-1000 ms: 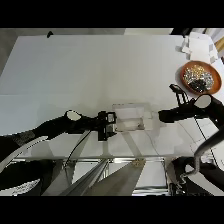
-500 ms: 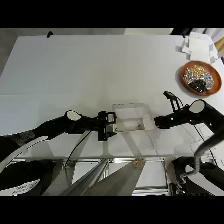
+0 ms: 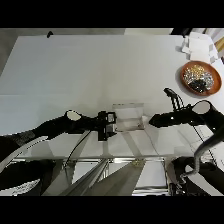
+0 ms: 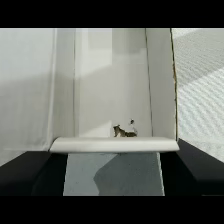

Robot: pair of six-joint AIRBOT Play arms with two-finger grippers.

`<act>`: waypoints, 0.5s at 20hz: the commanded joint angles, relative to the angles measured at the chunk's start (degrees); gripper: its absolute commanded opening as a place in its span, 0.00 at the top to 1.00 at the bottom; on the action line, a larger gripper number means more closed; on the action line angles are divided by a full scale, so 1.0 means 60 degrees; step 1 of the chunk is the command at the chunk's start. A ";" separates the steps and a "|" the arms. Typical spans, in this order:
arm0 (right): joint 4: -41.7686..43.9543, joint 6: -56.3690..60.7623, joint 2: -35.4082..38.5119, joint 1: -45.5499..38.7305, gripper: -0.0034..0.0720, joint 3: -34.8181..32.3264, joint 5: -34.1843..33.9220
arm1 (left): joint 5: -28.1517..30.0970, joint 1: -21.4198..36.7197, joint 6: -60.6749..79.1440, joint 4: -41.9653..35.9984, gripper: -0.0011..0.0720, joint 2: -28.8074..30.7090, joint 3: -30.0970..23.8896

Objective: Fold the box and place the chain.

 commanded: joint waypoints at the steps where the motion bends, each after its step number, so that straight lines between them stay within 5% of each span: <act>1: 0.0266 -0.0058 0.0288 0.0379 0.66 -0.0004 0.0044 | 0.0000 0.0004 0.0004 0.0007 0.78 0.0007 0.0004; 10: 0.0015 0.0266 0.0291 0.0845 0.64 0.0171 0.0007 | 0.0000 0.0004 0.0004 0.0004 0.78 0.0007 0.0004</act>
